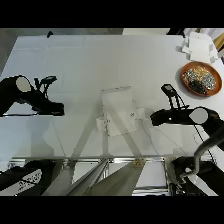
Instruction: Fold the box and place the chain.
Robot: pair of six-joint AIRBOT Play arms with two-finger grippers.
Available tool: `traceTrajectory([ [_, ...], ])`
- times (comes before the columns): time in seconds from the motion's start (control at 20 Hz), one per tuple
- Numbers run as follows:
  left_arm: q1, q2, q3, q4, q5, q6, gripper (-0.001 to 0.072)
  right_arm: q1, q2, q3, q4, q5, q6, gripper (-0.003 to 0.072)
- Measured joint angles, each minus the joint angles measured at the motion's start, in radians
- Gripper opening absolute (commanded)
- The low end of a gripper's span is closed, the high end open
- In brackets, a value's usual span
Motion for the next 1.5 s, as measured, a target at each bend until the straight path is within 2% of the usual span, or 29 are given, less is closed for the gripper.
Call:
traceTrajectory([
  [0.3, -0.054, -0.083, 0.001, -0.615, 0.049, 0.514, 0.0494, 0.003, 0.000, 0.000, 0.001, -0.001, 0.005, 0.0015],
  [0.4, -0.103, -0.129, 0.001, -0.750, 0.089, 0.634, 0.0507, 0.003, 0.000, 0.000, 0.001, 0.002, 0.005, 0.0015],
  [0.5, -0.154, -0.173, 0.001, -0.830, 0.148, 0.721, 0.0515, 0.003, 0.000, 0.000, 0.001, 0.004, 0.005, 0.0015],
  [0.65, -0.212, -0.229, 0.015, -0.893, 0.212, 0.812, 0.0515, 0.003, 0.000, 0.000, 0.002, 0.007, 0.005, 0.0015],
  [0.95, -0.251, -0.300, 0.040, -0.927, 0.232, 0.872, 0.0513, 0.003, 0.000, 0.000, 0.002, 0.008, 0.005, 0.0015],
  [1.25, -0.260, -0.375, 0.050, -0.960, 0.148, 0.915, 0.0490, 0.003, 0.000, 0.000, 0.002, 0.010, 0.005, 0.0015],
  [1.35, -0.269, -0.396, 0.073, -0.976, 0.118, 0.928, 0.0432, 0.003, 0.000, 0.000, 0.002, 0.010, 0.006, 0.0015],
  [1.5, -0.289, -0.418, 0.131, -0.969, 0.092, 0.930, 0.0397, 0.003, 0.000, 0.000, 0.003, 0.010, 0.005, 0.0015],
])
